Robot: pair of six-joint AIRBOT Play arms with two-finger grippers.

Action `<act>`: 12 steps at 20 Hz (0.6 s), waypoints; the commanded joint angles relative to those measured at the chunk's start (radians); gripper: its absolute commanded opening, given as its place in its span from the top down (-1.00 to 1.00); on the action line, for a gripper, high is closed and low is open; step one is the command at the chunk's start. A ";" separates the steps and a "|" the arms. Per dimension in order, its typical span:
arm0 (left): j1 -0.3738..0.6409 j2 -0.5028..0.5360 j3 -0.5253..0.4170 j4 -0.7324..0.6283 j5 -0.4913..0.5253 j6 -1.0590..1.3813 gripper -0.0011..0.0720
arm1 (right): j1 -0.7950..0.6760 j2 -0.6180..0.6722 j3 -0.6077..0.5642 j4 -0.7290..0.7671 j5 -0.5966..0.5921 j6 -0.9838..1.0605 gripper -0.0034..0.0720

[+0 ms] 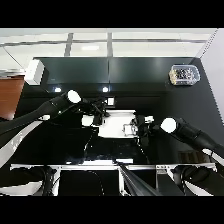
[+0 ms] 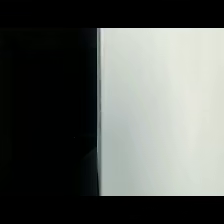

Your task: Fold the box and place the chain.

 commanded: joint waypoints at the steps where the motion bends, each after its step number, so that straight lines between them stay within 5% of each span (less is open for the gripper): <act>1: 0.000 -0.001 0.000 0.001 0.000 0.002 0.91 | 0.014 -0.011 0.000 -0.001 -0.060 0.014 -0.96; 12: 0.000 -0.001 0.000 0.001 0.000 0.002 0.91 | -0.085 0.072 0.001 0.012 -0.061 0.049 -0.96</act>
